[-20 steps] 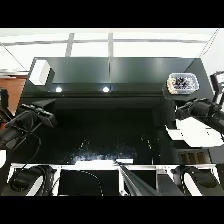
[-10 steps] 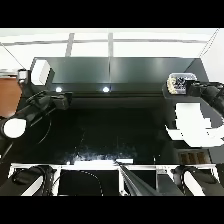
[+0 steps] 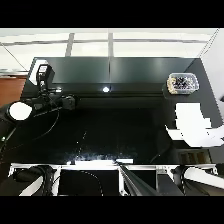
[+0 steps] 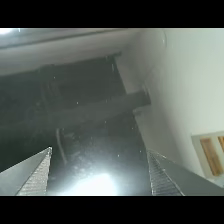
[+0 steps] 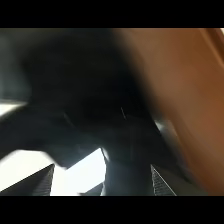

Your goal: Fold the box and place the chain.

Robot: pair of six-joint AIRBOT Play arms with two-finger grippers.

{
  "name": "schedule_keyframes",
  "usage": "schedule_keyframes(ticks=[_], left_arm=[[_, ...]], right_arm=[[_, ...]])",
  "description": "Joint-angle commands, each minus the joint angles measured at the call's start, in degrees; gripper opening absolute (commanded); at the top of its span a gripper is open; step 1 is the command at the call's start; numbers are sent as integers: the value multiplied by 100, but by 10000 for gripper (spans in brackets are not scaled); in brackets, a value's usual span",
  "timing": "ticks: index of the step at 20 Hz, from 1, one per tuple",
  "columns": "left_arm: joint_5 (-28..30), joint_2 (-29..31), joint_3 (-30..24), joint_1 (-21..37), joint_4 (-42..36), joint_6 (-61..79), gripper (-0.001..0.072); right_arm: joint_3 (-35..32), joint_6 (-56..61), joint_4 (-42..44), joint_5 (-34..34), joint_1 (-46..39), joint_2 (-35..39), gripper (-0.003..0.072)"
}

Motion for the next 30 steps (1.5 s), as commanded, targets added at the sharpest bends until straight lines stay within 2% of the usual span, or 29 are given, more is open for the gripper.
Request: schedule_keyframes(ticks=[1, 2, 4, 10, 12, 15, 16, 17, 18, 22, 24, 27, 30], left_arm=[[-177, -44, 42, 0, 7, 0, 712], [-205, -50, 42, 0, -33, 0, 712], [-313, -50, 42, 0, -46, 0, 711], [-315, -50, 42, 0, -50, -2, 711], [-313, -50, 42, 0, -50, -4, 711], [-308, -50, 42, 2, -50, -4, 711], [-306, -50, 42, 2, -50, -4, 711], [-306, -50, 42, 2, -50, -4, 710], [-306, -50, 42, 2, -50, -4, 711], [-310, -50, 42, 2, -50, -2, 711], [-315, -48, 42, 0, -55, -4, 711], [-313, -48, 42, 0, -181, -2, 710], [-264, -48, 42, 2, -184, -7, 711]], right_arm=[[831, -334, -212, 1762, -1023, -857, 720], [826, -1189, 356, 2096, -1196, -999, 720], [813, -1818, 1172, 2444, -1445, -1233, 720], [549, -3375, 638, 2511, -1443, -1346, 720], [522, -3620, 667, 2470, -1460, -1388, 491], [520, -3626, 680, 2382, -1469, -1408, 490], [522, -3626, 756, 2382, -1469, -1408, 305], [522, -3626, 892, 2404, -1469, -1408, 77], [522, -3628, 1038, 2494, -1469, -1408, 7], [520, -3580, 1644, 2977, -1458, -1401, 9], [372, -3563, 2068, 2999, -1335, -1279, 9], [-70, -3563, 2430, 2942, -896, -1025, 9], [-356, -3379, 3416, 2883, -264, -975, 9]])
